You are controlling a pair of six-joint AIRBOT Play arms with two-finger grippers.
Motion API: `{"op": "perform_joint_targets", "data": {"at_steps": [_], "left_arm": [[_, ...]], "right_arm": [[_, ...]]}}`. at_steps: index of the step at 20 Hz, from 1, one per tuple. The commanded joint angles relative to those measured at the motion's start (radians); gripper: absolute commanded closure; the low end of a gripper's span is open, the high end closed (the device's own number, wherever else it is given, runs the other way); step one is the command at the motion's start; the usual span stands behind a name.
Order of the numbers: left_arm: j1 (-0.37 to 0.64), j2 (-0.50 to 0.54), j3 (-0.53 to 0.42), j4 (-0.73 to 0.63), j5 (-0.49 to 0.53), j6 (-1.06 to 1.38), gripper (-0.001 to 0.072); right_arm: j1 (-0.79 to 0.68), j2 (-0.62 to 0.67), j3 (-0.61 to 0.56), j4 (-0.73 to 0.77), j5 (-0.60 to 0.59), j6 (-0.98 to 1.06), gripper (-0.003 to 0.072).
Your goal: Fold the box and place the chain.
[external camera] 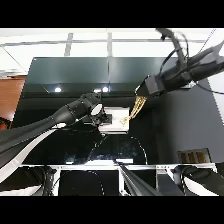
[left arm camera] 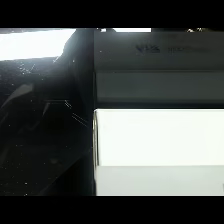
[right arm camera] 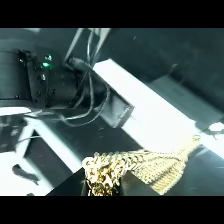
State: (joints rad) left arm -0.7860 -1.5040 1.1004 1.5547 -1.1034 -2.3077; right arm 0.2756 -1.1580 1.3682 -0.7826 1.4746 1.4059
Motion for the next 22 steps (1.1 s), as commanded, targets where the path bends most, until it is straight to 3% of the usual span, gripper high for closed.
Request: {"op": "perform_joint_targets", "data": {"at_steps": [1,12,18,22], "left_arm": [[0.001,0.000,0.001,0.000,0.000,0.000,0.0682],[0.001,0.000,0.001,0.000,0.000,0.000,0.0682],[0.001,0.000,0.001,0.000,0.000,0.000,0.0682],[0.001,0.000,0.001,0.000,-0.002,0.000,0.0682]], "right_arm": [[0.001,0.009,-0.129,0.137,-0.077,-0.038,0.0673],[0.001,0.068,-0.073,0.330,-0.103,-0.077,0.0673],[0.006,0.075,-0.080,0.240,-0.100,-0.075,0.0673],[0.086,0.075,-0.209,0.098,-0.170,-0.035,0.0673]]}}
